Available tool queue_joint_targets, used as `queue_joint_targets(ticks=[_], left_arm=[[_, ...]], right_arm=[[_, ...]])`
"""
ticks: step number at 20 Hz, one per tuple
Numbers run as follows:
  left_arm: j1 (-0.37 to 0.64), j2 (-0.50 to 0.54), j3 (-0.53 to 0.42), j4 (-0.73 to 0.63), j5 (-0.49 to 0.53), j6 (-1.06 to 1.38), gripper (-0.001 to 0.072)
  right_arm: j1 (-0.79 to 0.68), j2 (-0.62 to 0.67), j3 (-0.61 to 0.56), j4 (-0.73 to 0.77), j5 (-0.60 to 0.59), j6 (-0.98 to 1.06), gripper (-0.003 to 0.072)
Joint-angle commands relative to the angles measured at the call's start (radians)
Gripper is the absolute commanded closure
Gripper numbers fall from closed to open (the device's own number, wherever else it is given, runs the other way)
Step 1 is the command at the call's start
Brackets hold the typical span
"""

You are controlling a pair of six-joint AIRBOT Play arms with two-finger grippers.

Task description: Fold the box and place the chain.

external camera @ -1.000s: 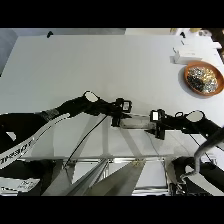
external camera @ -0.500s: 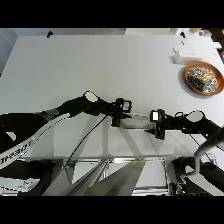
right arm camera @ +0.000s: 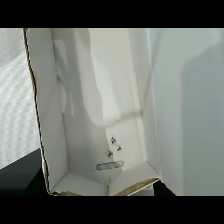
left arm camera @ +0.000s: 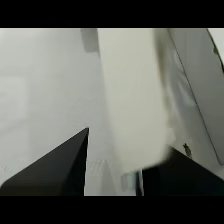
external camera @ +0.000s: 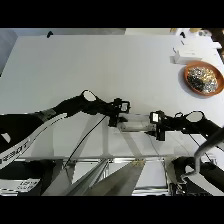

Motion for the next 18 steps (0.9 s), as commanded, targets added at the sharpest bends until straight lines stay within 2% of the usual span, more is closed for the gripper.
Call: queue_joint_targets(ticks=[1, 3, 6, 7, 8, 9, 10, 11, 14, 18], left_arm=[[0.040, 0.084, 0.001, 0.164, -0.011, -0.160, 0.0348], [0.065, 0.150, 0.001, 0.328, -0.050, -0.315, 0.0348], [0.086, 0.269, 0.001, 0.532, -0.176, -0.504, 0.0351], [0.086, 0.307, 0.001, 0.570, -0.210, -0.563, 0.0392], [0.084, 0.346, 0.001, 0.587, -0.250, -0.612, 0.0475], [0.082, 0.382, 0.001, 0.583, -0.288, -0.636, 0.0620], [0.071, 0.409, 0.001, 0.579, -0.315, -0.639, 0.0705], [0.049, 0.428, 0.001, 0.576, -0.319, -0.662, 0.0706], [-0.060, 0.426, 0.001, 0.544, -0.251, -0.713, 0.0706], [-0.187, 0.351, 0.001, 0.450, 0.033, -0.721, 0.0702]], right_arm=[[-0.001, 0.000, 0.000, 0.004, -0.009, 0.001, 0.0278], [-0.001, 0.000, 0.000, 0.004, -0.009, 0.001, 0.0278], [-0.001, 0.000, 0.000, 0.004, -0.009, 0.001, 0.0278], [-0.001, 0.000, 0.000, 0.004, -0.009, 0.001, 0.0278], [-0.001, 0.000, 0.000, 0.004, -0.009, 0.001, 0.0278], [-0.001, 0.000, 0.000, 0.004, -0.009, 0.001, 0.0278], [-0.001, 0.000, 0.000, 0.004, -0.009, 0.001, 0.0278], [-0.001, 0.000, 0.000, 0.004, -0.009, 0.001, 0.0278], [-0.001, 0.000, 0.000, 0.004, -0.009, 0.001, 0.0278], [-0.001, 0.000, 0.000, 0.004, -0.009, 0.001, 0.0278]])
